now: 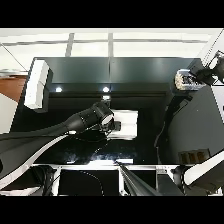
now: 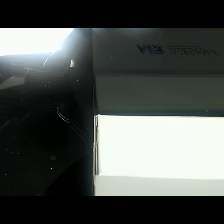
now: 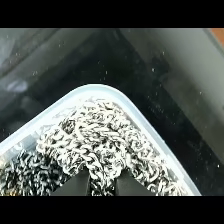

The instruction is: Fold the box and place the chain.

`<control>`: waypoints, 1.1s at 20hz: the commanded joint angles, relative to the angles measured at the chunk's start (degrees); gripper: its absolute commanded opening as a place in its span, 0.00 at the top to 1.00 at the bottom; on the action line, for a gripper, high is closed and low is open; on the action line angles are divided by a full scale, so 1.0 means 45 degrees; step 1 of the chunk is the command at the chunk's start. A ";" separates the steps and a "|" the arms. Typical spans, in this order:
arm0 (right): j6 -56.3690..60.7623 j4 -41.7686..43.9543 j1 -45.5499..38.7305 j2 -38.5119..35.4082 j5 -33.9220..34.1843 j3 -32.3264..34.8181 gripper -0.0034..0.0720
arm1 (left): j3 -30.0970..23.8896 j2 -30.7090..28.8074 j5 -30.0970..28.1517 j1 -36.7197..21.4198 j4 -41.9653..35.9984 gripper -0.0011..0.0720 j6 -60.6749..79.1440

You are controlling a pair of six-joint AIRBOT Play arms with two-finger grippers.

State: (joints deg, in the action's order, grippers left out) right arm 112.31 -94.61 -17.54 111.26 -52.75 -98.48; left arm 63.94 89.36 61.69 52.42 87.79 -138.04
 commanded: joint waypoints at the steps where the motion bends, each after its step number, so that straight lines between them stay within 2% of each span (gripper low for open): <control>1: -0.1117 0.0034 -0.0015 -0.0185 -0.1156 -0.0593 0.90 | -0.0005 0.0005 0.0015 0.0000 0.0000 0.95 0.0005; 3: -0.2040 0.0029 -0.0029 -0.0631 -0.1826 -0.0986 0.90 | -0.0005 0.0005 -0.0010 0.0000 0.0000 0.95 0.0005; 7: -0.3565 0.0112 -0.0029 -0.2385 -0.2093 -0.0991 0.90 | -0.0005 0.0005 0.0005 0.0005 -0.0015 0.95 0.0000; 13: -0.4745 0.1593 -0.0029 -0.5780 -0.1768 -0.0991 0.91 | -0.0005 0.0010 0.0019 0.0000 -0.0097 0.95 0.0005; 16: -0.5124 0.2448 -0.0024 -0.7441 -0.2361 -0.0991 0.91 | -0.0005 0.0010 0.0005 0.0000 -0.0092 0.95 0.0005; 20: -0.5775 0.4527 0.0019 -0.9442 -0.2832 -0.0991 0.90 | -0.0005 0.0010 0.0010 0.0005 -0.0092 0.95 0.0005; 22: -0.5790 0.4828 0.0146 -1.0292 -0.3123 -0.0991 0.91 | -0.0005 0.0010 0.0005 0.0000 -0.0092 0.95 0.0005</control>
State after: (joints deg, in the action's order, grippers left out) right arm 87.77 -77.76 -17.34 70.67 -64.73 -102.91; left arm 63.92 89.36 61.71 52.42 87.37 -138.02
